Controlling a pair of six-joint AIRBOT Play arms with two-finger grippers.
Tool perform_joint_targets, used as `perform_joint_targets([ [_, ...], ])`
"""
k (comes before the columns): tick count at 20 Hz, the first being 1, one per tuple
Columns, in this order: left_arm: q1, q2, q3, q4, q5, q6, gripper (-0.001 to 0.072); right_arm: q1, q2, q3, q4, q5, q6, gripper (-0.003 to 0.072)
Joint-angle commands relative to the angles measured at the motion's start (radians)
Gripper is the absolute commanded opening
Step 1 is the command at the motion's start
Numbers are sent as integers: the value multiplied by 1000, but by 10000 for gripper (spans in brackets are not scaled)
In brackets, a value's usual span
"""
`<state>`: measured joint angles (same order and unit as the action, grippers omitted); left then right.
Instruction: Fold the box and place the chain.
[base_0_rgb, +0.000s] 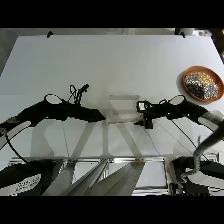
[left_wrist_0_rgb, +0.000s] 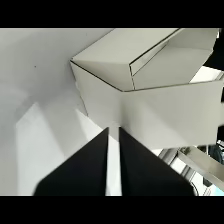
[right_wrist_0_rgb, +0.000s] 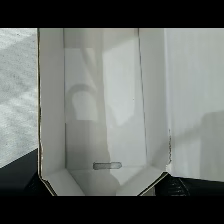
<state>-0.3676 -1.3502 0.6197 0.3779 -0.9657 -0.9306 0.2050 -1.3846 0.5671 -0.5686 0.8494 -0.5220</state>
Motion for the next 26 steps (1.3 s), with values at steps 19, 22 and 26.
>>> perform_joint_targets([
  [19,-102,7,117,187,33,-370,561,0,1,0,1,0,0,324],
  [22,-122,7,167,344,61,-532,558,0,1,0,0,0,0,324],
  [26,-158,6,220,480,50,-667,556,0,1,0,0,0,0,324],
])
